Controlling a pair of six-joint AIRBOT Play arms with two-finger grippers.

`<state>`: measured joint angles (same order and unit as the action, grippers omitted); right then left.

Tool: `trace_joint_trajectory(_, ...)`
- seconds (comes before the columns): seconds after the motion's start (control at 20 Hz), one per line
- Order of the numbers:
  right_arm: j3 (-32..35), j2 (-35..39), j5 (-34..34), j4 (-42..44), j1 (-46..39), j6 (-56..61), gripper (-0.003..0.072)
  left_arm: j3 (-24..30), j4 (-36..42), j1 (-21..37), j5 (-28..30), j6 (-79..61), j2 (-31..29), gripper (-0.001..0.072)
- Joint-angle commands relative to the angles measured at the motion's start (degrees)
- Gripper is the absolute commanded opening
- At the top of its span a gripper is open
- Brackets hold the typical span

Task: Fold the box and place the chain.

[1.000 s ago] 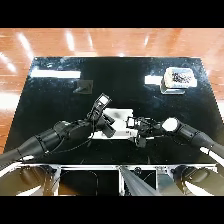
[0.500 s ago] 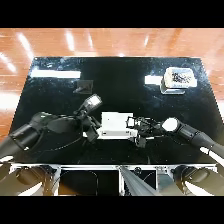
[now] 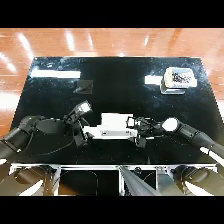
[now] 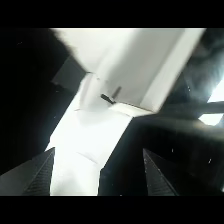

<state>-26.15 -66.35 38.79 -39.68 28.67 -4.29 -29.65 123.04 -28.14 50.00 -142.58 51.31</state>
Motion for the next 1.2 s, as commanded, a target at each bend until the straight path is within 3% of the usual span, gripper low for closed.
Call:
trace_joint_trajectory(0.0,0.04,-0.02,0.02,0.04,0.02,0.02,0.0509,0.48,-1.57,-2.40,-3.43,-13.66,1.09,0.0613)
trace_joint_trajectory(0.35,0.04,0.00,0.02,0.07,0.02,0.02,0.0509,0.42,0.92,-2.75,-8.13,-16.41,8.59,0.0598)
trace_joint_trajectory(0.55,0.04,0.00,0.02,0.07,0.02,0.02,0.0509,0.39,3.69,-2.84,-11.82,-16.70,9.77,0.0598)
trace_joint_trajectory(0.8,0.04,-0.02,0.02,0.07,0.02,0.02,0.0509,0.39,3.69,-5.38,-11.72,-17.81,10.58,0.0595)
trace_joint_trajectory(0.95,0.04,-0.02,0.04,0.09,0.02,0.02,0.0509,0.37,3.74,-6.58,-11.74,-17.84,11.91,0.0504)
trace_joint_trajectory(1.05,0.04,-0.02,0.04,0.09,0.02,0.02,0.0509,0.33,4.81,-6.58,-11.76,-17.86,12.79,0.0373)
trace_joint_trajectory(1.15,0.04,-0.02,0.04,0.09,0.02,0.02,0.0509,0.31,5.79,-6.62,-12.81,-17.86,13.07,0.0341)
